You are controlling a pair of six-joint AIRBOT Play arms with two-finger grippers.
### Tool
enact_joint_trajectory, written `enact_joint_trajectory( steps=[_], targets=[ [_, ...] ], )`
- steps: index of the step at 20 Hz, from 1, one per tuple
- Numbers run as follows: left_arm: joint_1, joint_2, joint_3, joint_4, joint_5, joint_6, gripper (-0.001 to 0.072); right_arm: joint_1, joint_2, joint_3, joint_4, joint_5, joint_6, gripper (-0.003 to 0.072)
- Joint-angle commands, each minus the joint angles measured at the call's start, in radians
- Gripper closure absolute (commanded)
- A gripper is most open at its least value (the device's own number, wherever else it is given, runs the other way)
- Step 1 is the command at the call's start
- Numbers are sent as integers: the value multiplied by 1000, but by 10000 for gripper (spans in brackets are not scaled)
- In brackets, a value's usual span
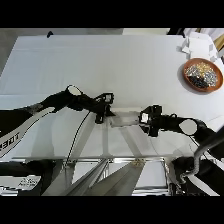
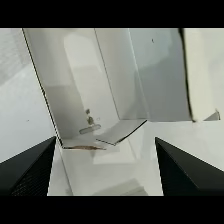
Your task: Fold the box and place the chain.
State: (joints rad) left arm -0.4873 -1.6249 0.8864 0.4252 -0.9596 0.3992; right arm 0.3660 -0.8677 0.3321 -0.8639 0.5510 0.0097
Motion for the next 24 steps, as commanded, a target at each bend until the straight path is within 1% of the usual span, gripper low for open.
enact_joint_trajectory(
  steps=[1, 4, 6, 9, 12, 15, 19, 21, 24],
  targets=[
    [0, -1, 1, 2, -2, 1, 700, -48, -66, 30, 113, 65, -153, -4],
    [0, -1, 1, 2, -2, 0, 700, -90, -130, 72, 150, 148, -216, -4],
    [0, -1, 1, 2, -2, 0, 700, -111, -159, 93, 168, 175, -229, -4],
    [0, -1, 1, 2, -2, 0, 700, -124, -193, 101, 189, 175, -243, -4],
    [0, -1, 1, 2, -2, 0, 700, -124, -222, 101, 198, 178, -322, -4],
    [0, -1, 1, 2, -2, 0, 700, -124, -232, 101, 247, 181, -385, -4],
    [0, -1, 1, 2, -2, 0, 700, -124, -248, 101, 295, 229, -413, -2],
    [0, -1, 1, 2, -2, 1, 700, -124, -280, 101, 296, 256, -412, 24],
    [0, -1, 1, 2, -2, 0, 700, -124, -316, 101, 283, 274, -412, 28]
  ],
)
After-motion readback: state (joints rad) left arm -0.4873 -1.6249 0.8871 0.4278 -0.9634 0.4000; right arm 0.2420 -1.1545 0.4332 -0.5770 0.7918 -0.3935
